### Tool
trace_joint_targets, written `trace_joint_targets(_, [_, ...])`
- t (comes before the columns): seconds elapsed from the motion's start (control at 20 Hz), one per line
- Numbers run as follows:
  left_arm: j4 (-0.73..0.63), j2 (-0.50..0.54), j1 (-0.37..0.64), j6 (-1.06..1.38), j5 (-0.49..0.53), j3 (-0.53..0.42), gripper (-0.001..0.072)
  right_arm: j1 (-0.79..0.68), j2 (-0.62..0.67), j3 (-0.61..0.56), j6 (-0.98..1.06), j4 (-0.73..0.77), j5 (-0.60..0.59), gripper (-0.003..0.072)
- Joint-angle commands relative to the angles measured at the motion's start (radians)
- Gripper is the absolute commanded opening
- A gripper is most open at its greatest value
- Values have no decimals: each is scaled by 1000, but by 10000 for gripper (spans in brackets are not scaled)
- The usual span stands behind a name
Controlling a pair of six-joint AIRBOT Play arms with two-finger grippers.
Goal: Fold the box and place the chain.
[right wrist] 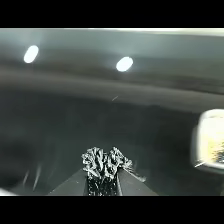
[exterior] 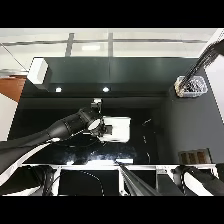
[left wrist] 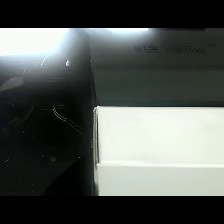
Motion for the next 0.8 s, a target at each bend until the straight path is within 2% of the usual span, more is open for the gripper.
trace_joint_targets(0.0, [2, 0, 1, 0, 0, 0, 29, 171, 37, -2, -44, 15, 147, 39])
trace_joint_targets(0.15, [2, 0, 1, 0, -2, 0, 28, 319, 37, -40, -58, 64, 204, 39])
trace_joint_targets(0.3, [2, 0, 1, 0, -3, 0, 29, 436, 37, -132, -76, 129, 198, 39])
trace_joint_targets(0.55, [3, 0, 1, 0, -2, 0, 28, 543, 27, -295, -93, 223, 78, 39])
trace_joint_targets(0.75, [2, 0, 1, 0, -2, 0, 28, 589, 5, -367, -99, 241, -48, 40])
